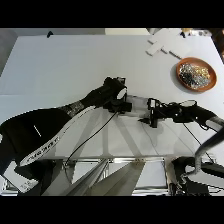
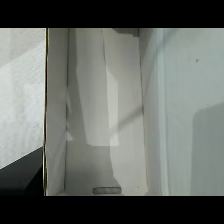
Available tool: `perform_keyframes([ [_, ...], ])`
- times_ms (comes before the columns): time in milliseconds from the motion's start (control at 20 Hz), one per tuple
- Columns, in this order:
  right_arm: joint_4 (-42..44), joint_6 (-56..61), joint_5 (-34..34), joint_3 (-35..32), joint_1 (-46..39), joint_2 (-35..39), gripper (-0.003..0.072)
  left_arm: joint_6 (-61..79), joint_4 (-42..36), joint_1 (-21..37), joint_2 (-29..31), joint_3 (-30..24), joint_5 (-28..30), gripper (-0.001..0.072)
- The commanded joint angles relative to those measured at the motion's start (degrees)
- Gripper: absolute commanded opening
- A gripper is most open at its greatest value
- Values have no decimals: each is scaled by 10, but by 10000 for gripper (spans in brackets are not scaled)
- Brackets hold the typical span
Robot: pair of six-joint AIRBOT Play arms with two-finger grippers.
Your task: Fold the box and place the chain.
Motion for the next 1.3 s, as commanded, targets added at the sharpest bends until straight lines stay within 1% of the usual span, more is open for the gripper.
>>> perform_keyframes([
  [0,1,0,1,0,0,0,456,27,2,6,14,0,-15,345],
  [200,1,0,0,0,0,0,456,49,2,22,57,0,-15,345],
  [350,1,0,0,0,0,0,456,97,-3,40,97,0,-36,345],
  [450,1,0,0,0,0,0,456,153,-40,63,126,0,-55,345],
  [650,1,0,0,0,0,0,456,338,-179,124,180,0,-109,344],
  [800,1,0,0,0,0,0,456,539,-193,168,194,-1,-160,347],
  [850,1,0,0,0,0,0,456,610,-197,181,192,-7,-164,402],
  [900,1,0,0,0,0,0,456,680,-217,191,190,-22,-145,506],
  [1000,1,0,0,0,0,0,456,880,-276,205,181,-74,-94,639],
  [1050,1,0,1,0,0,0,456,1005,-306,210,171,-104,-74,698],
  [1150,1,0,0,0,0,0,456,1223,-334,211,135,-144,-50,695],
  [1200,1,0,0,0,0,0,456,1285,-343,210,111,-153,-31,695],
  [1250,1,0,1,0,0,0,456,1308,-351,209,83,-155,-12,695],
])
